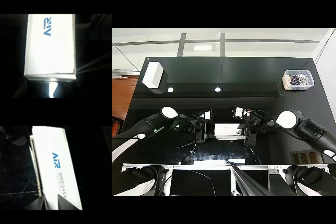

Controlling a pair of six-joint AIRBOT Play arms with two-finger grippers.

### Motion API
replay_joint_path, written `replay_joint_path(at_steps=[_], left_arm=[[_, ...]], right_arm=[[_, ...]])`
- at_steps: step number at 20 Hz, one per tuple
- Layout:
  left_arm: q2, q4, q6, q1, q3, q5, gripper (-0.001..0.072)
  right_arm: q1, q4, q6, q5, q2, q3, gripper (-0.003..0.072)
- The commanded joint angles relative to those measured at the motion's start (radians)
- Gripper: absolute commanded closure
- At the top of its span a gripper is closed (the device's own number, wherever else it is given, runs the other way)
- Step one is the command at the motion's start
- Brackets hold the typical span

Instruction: Fold the box and place the chain.

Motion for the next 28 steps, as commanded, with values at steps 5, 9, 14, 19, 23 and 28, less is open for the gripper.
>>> replay_joint_path(at_steps=[5, 9, 14, 19, 23, 28], left_arm=[[0.0, 0.0, -0.001, 0.0, 0.001, 0.0, 0.0306], [0.0, 0.0, -0.001, 0.0, 0.001, 0.0, 0.0306], [0.0, 0.0, -0.001, 0.0, 0.001, 0.0, 0.0306], [0.0, 0.0, -0.001, 0.0, 0.001, 0.0, 0.0306], [0.0, 0.0, -0.001, 0.0, 0.001, 0.0, 0.0306], [0.0, 0.0, -0.001, 0.0, 0.001, 0.0, 0.0306]], right_arm=[[0.0, 0.01, 0.001, 0.003, 0.0, 0.0, 0.0481], [0.001, 0.01, 0.002, -0.001, -0.007, -0.005, 0.0481], [0.001, 0.01, 0.001, -0.002, -0.016, -0.007, 0.0481], [0.0, 0.013, 0.026, -0.003, -0.027, -0.008, 0.0482], [-0.011, 0.01, 0.103, 0.061, -0.018, 0.014, 0.0481], [-0.072, 0.013, 0.216, 0.128, 0.047, 0.014, 0.0486]])
